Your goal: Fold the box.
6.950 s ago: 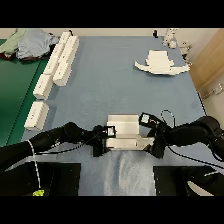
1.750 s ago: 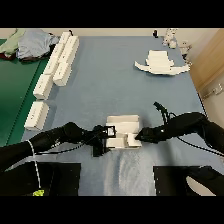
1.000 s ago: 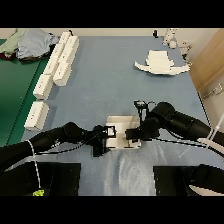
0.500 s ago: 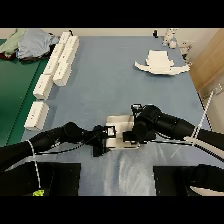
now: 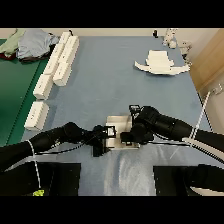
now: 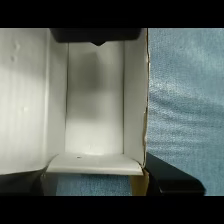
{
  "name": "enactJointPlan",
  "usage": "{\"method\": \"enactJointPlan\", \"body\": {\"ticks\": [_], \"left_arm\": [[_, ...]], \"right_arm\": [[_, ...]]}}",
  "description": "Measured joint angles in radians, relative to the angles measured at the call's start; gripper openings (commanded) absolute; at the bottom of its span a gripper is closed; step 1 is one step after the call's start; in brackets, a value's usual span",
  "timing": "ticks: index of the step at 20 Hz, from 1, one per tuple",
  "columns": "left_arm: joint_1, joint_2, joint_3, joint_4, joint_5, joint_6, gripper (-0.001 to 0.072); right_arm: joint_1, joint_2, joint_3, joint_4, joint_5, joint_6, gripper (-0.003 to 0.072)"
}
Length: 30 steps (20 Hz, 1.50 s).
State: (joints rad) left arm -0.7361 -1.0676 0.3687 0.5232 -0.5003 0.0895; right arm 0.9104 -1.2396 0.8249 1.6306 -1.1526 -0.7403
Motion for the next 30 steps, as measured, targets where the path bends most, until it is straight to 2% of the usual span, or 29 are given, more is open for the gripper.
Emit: {"method": "enactJointPlan", "body": {"ticks": [5, 10, 11, 12, 14, 18, 21, 24, 27, 30], "left_arm": [[0.0, 0.0, 0.0, 0.0, 0.0, 0.0, 0.0525], [0.0, 0.0, 0.0, 0.0, 0.0, 0.0, 0.0525], [0.0, 0.0, 0.0, 0.0, 0.0, 0.0, 0.0525], [0.0, 0.0, 0.0, 0.0, 0.0, 0.0, 0.0525], [0.0, 0.0, 0.0, 0.0, 0.0, 0.0, 0.0525], [0.0, 0.0, 0.0, 0.0, 0.0, 0.0, 0.0525], [0.0, 0.0, 0.0, 0.0, 0.0, 0.0, 0.0525], [0.0, 0.0, 0.0, 0.0, 0.0, 0.0, 0.0525], [0.0, 0.0, 0.0, 0.0, 0.0, 0.0, 0.0525], [0.0, 0.0, 0.0, 0.0, 0.0, 0.0, 0.0525]], "right_arm": [[0.001, 0.03, 0.005, -0.008, -0.051, -0.008, 0.041], [-0.01, 0.106, 0.051, -0.101, -0.16, -0.012, 0.0408], [-0.019, 0.124, 0.063, -0.121, -0.176, -0.018, 0.0368], [-0.032, 0.142, 0.073, -0.138, -0.188, -0.026, 0.0233], [-0.084, 0.168, 0.085, -0.162, -0.201, -0.059, 0.001], [-0.28, 0.172, 0.095, -0.121, -0.188, -0.211, 0.0002], [-0.467, 0.127, 0.097, 0.056, -0.122, -0.411, 0.0002], [-0.643, 0.027, 0.098, 0.349, -0.097, -0.681, 0.0002], [-0.747, -0.103, 0.099, 0.6, -0.142, -0.921, 0.0002], [-0.784, -0.227, 0.1, 0.798, -0.264, -1.135, 0.0002]]}}
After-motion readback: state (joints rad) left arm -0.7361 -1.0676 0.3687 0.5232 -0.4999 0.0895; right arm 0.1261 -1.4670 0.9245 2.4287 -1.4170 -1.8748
